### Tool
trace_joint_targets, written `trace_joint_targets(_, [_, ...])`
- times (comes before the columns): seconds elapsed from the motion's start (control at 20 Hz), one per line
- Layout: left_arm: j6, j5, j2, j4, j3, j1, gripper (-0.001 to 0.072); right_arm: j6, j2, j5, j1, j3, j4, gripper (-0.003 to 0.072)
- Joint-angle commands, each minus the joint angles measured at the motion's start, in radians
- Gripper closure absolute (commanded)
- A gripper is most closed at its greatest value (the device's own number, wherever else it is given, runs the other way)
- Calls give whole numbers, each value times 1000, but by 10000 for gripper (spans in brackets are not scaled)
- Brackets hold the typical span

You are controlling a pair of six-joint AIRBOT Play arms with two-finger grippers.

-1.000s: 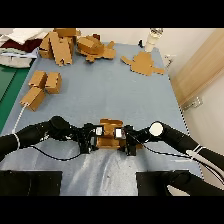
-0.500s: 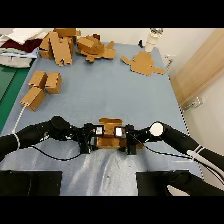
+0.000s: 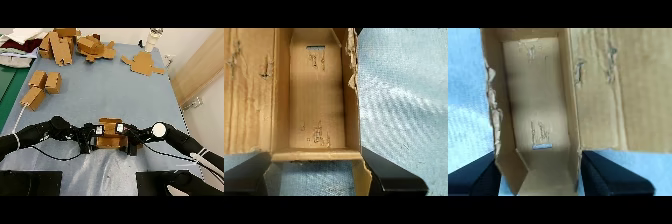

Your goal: Fold the box.

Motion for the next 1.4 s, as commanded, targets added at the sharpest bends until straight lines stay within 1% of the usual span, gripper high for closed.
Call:
trace_joint_targets(0.0, [0, 0, -1, 1, 0, 1, 227, 117, 56, 11, 1, 1, -60, -34])
trace_joint_targets(0.1, [0, 0, -1, 1, 0, 1, 227, 224, 109, 25, 1, 1, -148, -34])
trace_joint_targets(0.25, [-1, 1, -1, 0, 0, 1, 227, 408, 203, 113, 1, 1, -284, -34])
trace_joint_targets(0.35, [-35, 26, -1, 0, 0, 1, 227, 552, 273, 148, 1, 1, -309, -34])
trace_joint_targets(0.45, [-71, 58, 0, 0, 0, 1, 227, 719, 338, 129, 1, 1, -307, -34])
trace_joint_targets(0.6, [-71, 57, 0, 0, 0, 1, 227, 981, 403, 50, 1, 1, -292, -34])
trace_joint_targets(0.7, [-71, 56, 0, 0, 0, 1, 227, 1051, 404, 1, 1, 1, -229, -23])
trace_joint_targets(0.75, [-71, 53, 0, 0, 0, 1, 227, 1062, 393, -5, 1, 1, -179, 246])
trace_joint_targets(0.8, [-69, 49, 0, 4, 0, 1, 227, 1100, 373, -4, 1, 1, -124, 692])
trace_joint_targets(0.9, [-69, 48, 0, 5, 0, 1, 227, 1208, 307, -37, 1, 1, -57, 685])
trace_joint_targets(1.0, [-67, 37, 0, 10, 0, 1, 227, 1190, 235, -85, 1, 1, 67, 687])
trace_joint_targets(1.1, [-67, 11, 0, 35, 0, 1, 228, 1106, 163, -122, 0, 4, 208, 688])
trace_joint_targets(1.25, [-67, -1, 0, 48, 1, 1, 228, 871, 68, -124, 0, 49, 458, 689])
trace_joint_targets(1.35, [-67, -1, 0, 49, 0, 1, 228, 818, 36, -123, -12, 90, 495, 689])
